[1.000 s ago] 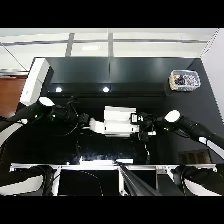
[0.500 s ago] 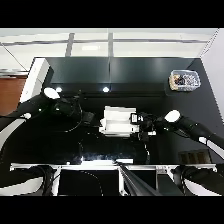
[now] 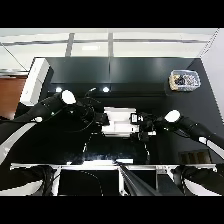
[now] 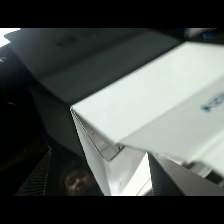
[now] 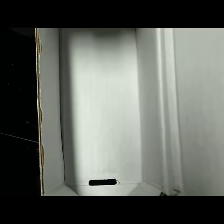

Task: Fold the box and place the chain.

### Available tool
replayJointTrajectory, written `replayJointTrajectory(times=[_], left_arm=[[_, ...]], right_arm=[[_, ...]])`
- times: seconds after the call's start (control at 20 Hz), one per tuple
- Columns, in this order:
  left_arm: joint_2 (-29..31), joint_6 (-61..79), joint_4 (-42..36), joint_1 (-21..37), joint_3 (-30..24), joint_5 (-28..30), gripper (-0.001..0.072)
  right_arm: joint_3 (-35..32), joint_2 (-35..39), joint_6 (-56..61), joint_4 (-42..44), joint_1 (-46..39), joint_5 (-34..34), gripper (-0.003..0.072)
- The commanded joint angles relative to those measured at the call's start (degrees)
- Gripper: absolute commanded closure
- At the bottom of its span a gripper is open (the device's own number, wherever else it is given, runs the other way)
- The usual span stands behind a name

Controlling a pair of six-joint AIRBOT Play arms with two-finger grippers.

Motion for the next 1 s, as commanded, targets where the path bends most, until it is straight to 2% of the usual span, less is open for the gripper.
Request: replayJointTrajectory(times=[0.0, 0.4, 0.5, 0.55, 0.7, 0.75, 0.85, 0.95], left_arm=[[0.0, -9.7, 7.9, -3.6, 1.6, 2.2, -0.0003], [0.0, -33.5, 30.4, -13.4, 6.8, 0.3, -0.0003], [-0.1, -37.6, 32.7, -15.6, 7.0, 0.0, 0.0003], [-0.2, -39.1, 33.0, -16.4, 7.0, 0.1, 0.0035], [-0.9, -43.9, 33.8, -17.7, 7.0, -0.1, 0.0041], [-1.2, -45.7, 33.8, -18.0, 7.0, -0.6, 0.0103], [-1.6, -46.5, 33.8, -18.5, 7.0, -1.7, 0.0115], [-1.7, -46.6, 34.0, -19.0, 7.0, -2.6, 0.0271]], right_arm=[[0.0, 0.0, 0.0, 0.0, 0.0, 0.0, 0.0246], [0.0, 0.0, 0.0, 0.0, 0.0, 0.0, 0.0246], [0.0, 0.0, 0.0, 0.0, 0.0, 0.0, 0.0245], [0.0, 0.0, 0.0, 0.0, 0.0, 0.0, 0.0246], [0.0, 0.0, 0.0, 0.0, 0.0, 0.0, 0.0246], [0.0, 0.0, 0.0, 0.0, 0.0, 0.0, 0.0246], [0.0, 0.0, 0.0, 0.0, 0.0, 0.0, 0.0246], [0.0, 0.0, 0.0, 0.0, 0.0, 0.0, 0.0246]])
